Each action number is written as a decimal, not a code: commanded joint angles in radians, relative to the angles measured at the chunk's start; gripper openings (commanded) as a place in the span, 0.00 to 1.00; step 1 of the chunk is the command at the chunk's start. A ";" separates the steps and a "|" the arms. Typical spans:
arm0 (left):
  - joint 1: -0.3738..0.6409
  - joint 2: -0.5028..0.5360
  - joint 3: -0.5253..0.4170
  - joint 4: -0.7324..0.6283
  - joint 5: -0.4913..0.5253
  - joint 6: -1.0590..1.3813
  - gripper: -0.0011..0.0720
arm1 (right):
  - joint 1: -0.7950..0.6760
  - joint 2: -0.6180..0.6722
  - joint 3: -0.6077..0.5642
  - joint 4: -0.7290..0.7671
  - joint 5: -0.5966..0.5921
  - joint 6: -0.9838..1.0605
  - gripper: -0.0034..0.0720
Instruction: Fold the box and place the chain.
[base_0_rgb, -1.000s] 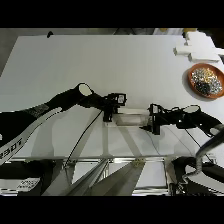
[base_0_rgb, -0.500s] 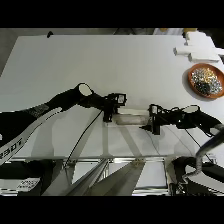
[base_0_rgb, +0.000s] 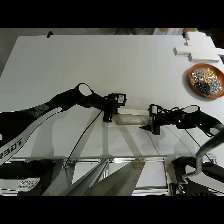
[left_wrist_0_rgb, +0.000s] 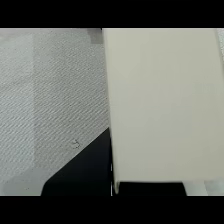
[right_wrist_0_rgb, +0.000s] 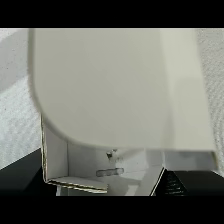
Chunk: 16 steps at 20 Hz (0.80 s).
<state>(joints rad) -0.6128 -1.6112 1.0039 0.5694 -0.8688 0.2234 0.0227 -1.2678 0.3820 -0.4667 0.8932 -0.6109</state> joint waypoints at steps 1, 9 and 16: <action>0.000 0.000 0.000 0.000 0.001 0.000 0.03 | 0.001 0.000 0.000 0.000 0.007 0.000 0.66; 0.000 0.000 0.000 -0.004 0.000 0.000 0.03 | 0.001 0.000 0.000 0.000 0.006 0.000 0.66; 0.004 0.020 0.000 -0.029 -0.020 -0.007 0.42 | 0.001 0.000 0.000 0.000 0.007 0.000 0.66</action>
<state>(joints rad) -0.6113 -1.6054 1.0027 0.5484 -0.8806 0.2207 0.0235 -1.2682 0.3813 -0.4725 0.9035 -0.6170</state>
